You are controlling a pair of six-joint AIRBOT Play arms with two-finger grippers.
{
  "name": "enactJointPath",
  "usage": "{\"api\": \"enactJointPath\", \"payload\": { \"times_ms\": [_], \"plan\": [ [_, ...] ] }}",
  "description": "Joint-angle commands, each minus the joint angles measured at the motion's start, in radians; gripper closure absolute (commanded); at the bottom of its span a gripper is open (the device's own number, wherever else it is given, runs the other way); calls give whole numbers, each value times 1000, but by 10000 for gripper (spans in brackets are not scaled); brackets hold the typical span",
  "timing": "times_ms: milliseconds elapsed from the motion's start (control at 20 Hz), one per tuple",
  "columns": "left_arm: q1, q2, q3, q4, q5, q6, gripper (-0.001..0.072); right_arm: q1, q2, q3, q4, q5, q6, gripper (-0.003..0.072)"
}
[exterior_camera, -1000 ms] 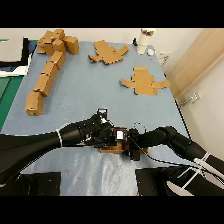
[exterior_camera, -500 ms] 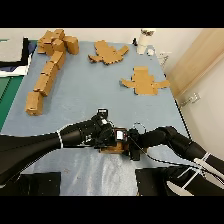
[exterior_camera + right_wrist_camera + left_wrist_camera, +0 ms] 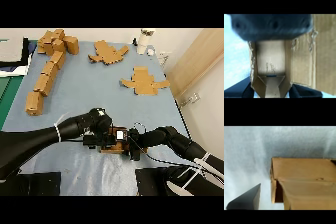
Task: Fold the box.
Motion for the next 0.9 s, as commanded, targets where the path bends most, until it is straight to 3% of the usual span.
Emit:
{"api": "enactJointPath", "payload": {
  "times_ms": [0,300,500,850],
  "plan": [
    [76,0,11,-157,-74,80,297,0,0,0,1,0,0,171],
    [239,0,11,-452,-86,303,297,0,0,0,1,0,0,171],
    [325,-8,11,-483,-107,412,298,0,0,0,1,0,0,171],
    [495,-56,11,-503,-228,742,299,0,0,0,1,0,0,171]
  ]
}}
